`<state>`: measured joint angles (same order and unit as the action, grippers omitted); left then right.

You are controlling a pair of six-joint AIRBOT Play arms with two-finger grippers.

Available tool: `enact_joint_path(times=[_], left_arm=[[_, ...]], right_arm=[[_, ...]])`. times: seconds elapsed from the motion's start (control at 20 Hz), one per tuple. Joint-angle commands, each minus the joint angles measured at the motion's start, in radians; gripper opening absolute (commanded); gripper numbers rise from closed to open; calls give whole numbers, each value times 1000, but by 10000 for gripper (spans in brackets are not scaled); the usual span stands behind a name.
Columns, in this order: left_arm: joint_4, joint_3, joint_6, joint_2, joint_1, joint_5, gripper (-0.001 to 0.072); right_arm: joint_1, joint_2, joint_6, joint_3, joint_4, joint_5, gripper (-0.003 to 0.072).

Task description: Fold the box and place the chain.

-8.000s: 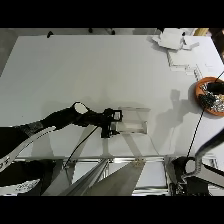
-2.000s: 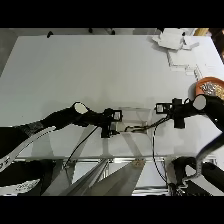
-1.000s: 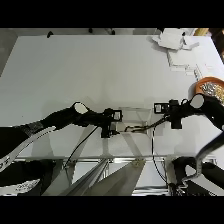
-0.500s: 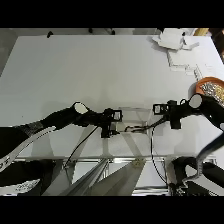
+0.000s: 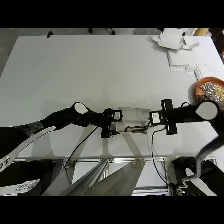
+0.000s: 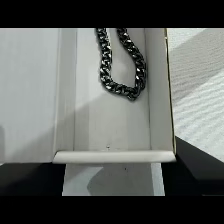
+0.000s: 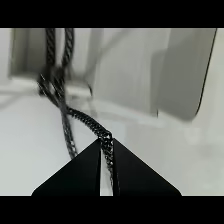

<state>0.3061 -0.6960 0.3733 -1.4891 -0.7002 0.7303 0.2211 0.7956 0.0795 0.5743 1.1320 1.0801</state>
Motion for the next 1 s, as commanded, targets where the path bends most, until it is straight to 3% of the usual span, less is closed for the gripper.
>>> enact_joint_path(times=[0.0, 0.25, 0.45, 0.65, 0.95], left_arm=[[0, 0, 0, 1, 0, 0, 342], [0, 0, 0, 1, 0, 0, 342], [0, 0, 0, 1, 0, 0, 342], [0, 0, 0, 1, 0, 0, 342], [0, 0, 0, 1, 0, 0, 342]], right_arm=[[80, -160, -4, 1, -135, 69, 21], [153, -242, -3, 1, -338, 60, 21], [245, -220, -3, 1, -384, -110, 21], [354, -130, -3, 1, -407, -251, 21], [440, 63, -4, 1, -404, -370, 21]])
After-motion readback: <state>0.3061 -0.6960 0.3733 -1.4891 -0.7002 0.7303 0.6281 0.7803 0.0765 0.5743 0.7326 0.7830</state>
